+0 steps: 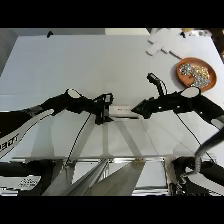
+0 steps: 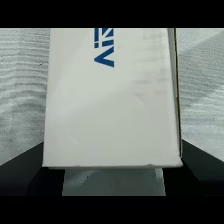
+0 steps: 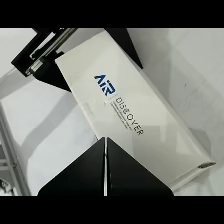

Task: Fold the box and place the chain.

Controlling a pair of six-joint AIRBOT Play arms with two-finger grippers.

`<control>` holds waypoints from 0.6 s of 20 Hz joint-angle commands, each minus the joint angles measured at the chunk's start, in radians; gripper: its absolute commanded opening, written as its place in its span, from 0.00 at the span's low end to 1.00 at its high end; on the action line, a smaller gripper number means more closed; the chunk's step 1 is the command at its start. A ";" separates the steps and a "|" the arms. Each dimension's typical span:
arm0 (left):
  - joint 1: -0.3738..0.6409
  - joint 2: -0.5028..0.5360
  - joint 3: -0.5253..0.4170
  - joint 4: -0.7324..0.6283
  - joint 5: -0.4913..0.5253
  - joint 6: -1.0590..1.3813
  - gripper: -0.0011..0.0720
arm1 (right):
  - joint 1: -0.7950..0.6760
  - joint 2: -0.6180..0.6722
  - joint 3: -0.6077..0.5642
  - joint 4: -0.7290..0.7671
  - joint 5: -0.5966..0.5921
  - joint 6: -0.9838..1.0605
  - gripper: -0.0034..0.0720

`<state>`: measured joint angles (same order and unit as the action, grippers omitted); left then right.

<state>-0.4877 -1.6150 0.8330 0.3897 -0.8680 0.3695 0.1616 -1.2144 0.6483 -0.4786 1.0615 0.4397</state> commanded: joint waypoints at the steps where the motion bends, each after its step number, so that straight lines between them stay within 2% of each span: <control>1: 0.000 0.001 0.000 0.000 0.000 0.000 0.30 | -0.002 -0.008 -0.005 -0.011 -0.001 -0.004 0.06; 12: 0.000 0.001 0.000 0.000 0.000 0.000 0.30 | -0.002 -0.045 -0.088 -0.045 -0.018 -0.047 0.06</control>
<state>-0.4877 -1.6150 0.8330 0.3931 -0.8688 0.3748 0.1596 -1.2541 0.5766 -0.4957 1.0458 0.4088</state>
